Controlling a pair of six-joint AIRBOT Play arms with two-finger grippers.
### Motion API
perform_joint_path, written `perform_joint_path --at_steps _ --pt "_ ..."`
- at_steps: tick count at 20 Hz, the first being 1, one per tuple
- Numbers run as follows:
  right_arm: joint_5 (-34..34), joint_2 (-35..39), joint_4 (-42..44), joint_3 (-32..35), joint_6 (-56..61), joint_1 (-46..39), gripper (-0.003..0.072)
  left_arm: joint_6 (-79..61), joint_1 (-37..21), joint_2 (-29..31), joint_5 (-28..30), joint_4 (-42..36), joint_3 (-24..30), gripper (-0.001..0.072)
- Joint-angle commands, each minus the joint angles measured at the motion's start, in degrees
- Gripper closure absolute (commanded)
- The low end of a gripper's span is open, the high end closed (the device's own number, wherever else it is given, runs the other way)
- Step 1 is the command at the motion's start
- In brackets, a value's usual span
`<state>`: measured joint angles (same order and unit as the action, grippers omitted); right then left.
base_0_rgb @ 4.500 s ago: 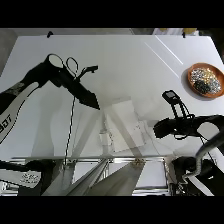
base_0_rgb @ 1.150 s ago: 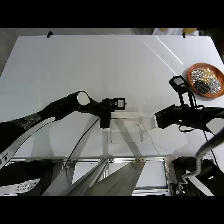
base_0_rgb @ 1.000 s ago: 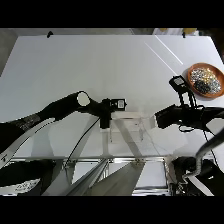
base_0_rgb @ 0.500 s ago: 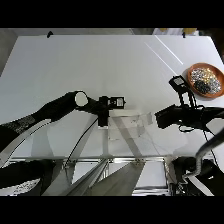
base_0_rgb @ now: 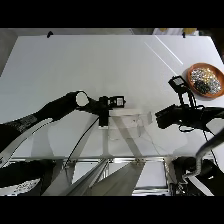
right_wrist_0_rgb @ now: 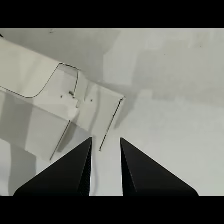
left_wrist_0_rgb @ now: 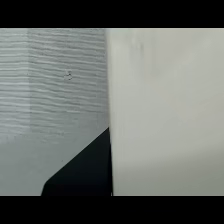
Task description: Fold the box and place the chain.
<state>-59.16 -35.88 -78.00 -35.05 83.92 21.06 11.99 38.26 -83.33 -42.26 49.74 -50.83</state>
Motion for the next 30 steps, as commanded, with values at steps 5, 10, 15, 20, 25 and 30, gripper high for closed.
perform_joint_path --at_steps 5,10,15,20,25,30 --pt "0.0 0.02 -0.26 0.0 -0.44 0.07 0.0488 0.02 0.04 -1.49 -0.02 -0.17 0.0 0.0702" --pt "0.04 0.02 -0.24 0.0 -1.9 0.07 0.0488 0.02 0.04 -1.49 -0.04 -0.17 0.0 0.0698" --pt "0.02 0.02 -0.11 0.0 -7.02 0.07 0.0489 0.02 0.04 -1.49 -0.17 -0.2 0.0 0.0698" --pt "5.03 -0.07 9.2 1.7 -32.46 0.07 0.0608 0.02 0.04 -1.49 -0.17 -0.2 0.0 0.0698" --pt "4.22 -5.97 20.9 6.67 -46.66 0.07 0.0669 0.02 0.04 -1.49 -0.17 -0.17 0.0 0.0698" --pt "2.38 -9.6 19.3 7.21 -55.43 5.11 0.0668 0.02 0.04 -1.49 -0.17 -0.2 0.0 0.0698"
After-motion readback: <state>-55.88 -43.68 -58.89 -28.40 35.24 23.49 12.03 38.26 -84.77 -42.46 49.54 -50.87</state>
